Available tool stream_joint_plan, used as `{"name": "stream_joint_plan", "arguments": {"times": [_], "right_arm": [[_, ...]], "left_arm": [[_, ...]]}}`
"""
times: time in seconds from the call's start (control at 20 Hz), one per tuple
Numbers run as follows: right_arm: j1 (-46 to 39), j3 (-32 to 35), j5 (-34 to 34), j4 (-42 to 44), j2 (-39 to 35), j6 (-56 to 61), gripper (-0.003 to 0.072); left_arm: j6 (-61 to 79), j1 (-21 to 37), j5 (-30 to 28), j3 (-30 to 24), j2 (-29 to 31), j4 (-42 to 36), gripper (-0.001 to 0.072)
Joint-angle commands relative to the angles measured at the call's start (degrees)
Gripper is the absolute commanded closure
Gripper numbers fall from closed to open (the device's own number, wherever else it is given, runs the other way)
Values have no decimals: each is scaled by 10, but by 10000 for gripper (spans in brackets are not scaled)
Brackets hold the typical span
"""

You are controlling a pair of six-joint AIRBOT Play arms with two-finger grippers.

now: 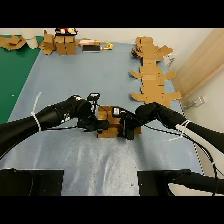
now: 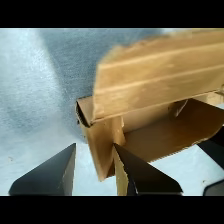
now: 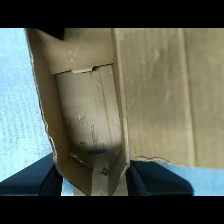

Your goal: Fold the box.

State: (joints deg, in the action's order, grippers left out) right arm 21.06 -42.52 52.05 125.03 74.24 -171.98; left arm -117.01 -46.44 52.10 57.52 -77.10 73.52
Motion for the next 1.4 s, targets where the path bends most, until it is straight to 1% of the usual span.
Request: {"name": "stream_joint_plan", "arguments": {"times": [0.0,0.2,0.3,0.4,0.45,0.65,0.7,0.75,0.8,0.9,1.05,1.25,1.3,1.35], "right_arm": [[0,0,-1,-1,0,0,240],[0,0,-1,-1,0,0,240],[0,0,-1,-1,0,0,239],[0,0,-1,-1,0,0,239],[0,0,-1,-1,0,0,239],[0,0,-1,-1,0,0,239],[0,0,-1,-1,0,0,239],[0,0,-1,-1,0,0,239],[0,0,-1,-1,0,0,240],[0,0,-1,-1,0,0,240],[0,0,-1,-1,0,0,240],[0,0,-1,-1,0,0,240],[0,0,-1,-1,0,0,239],[0,0,-1,-1,0,0,240]], "left_arm": [[-31,-12,4,12,-7,23,328],[-31,-20,15,46,-42,28,328],[-33,-29,42,76,-70,45,328],[-58,-37,79,100,-95,81,329],[-69,-40,88,105,-102,90,329],[-112,-44,89,106,-114,93,332],[-116,-44,89,106,-117,94,376],[-117,-44,89,106,-119,95,461],[-119,-44,89,106,-121,95,564],[-120,-44,86,106,-123,95,696],[-120,-45,83,106,-123,94,696],[-120,-47,83,106,-123,85,694],[-120,-47,82,106,-123,85,597],[-124,-47,80,106,-123,85,332]]}}
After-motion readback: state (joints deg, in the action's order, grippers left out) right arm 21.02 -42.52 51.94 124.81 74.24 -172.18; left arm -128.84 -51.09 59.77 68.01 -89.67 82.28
